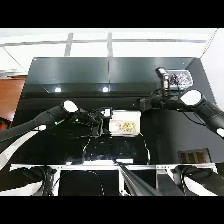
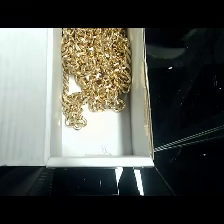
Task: Fold the box and place the chain.
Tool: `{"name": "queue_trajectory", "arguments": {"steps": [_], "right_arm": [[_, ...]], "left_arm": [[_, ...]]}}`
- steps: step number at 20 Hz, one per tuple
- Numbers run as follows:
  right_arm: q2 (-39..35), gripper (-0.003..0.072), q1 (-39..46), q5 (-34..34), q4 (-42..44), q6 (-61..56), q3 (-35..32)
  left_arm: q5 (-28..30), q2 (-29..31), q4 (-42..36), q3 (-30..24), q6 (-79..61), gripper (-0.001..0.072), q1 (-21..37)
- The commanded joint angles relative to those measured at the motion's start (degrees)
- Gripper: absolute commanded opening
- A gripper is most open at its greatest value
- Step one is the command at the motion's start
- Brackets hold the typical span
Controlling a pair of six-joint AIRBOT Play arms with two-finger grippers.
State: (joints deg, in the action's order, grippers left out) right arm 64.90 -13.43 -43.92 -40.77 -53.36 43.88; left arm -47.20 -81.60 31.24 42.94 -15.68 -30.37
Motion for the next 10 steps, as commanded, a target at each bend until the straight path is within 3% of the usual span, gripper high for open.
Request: {"name": "queue_trajectory", "arguments": {"steps": [1,5,10], "right_arm": [[0.94,0.072,-0.79,-13.84,-1.22,15.72,3.28],[0.44,0.072,-1.62,-20.2,-1.57,28.37,5.64],[0.57,0.072,-5.68,-17.33,-1.95,36.57,2.08]], "left_arm": [[0.28,-0.04,0.26,0.0,0.09,0.039,-0.04],[0.28,-0.04,0.26,0.0,0.09,0.039,-0.04],[0.31,-0.04,0.26,0.0,0.09,0.039,-0.04]]}}
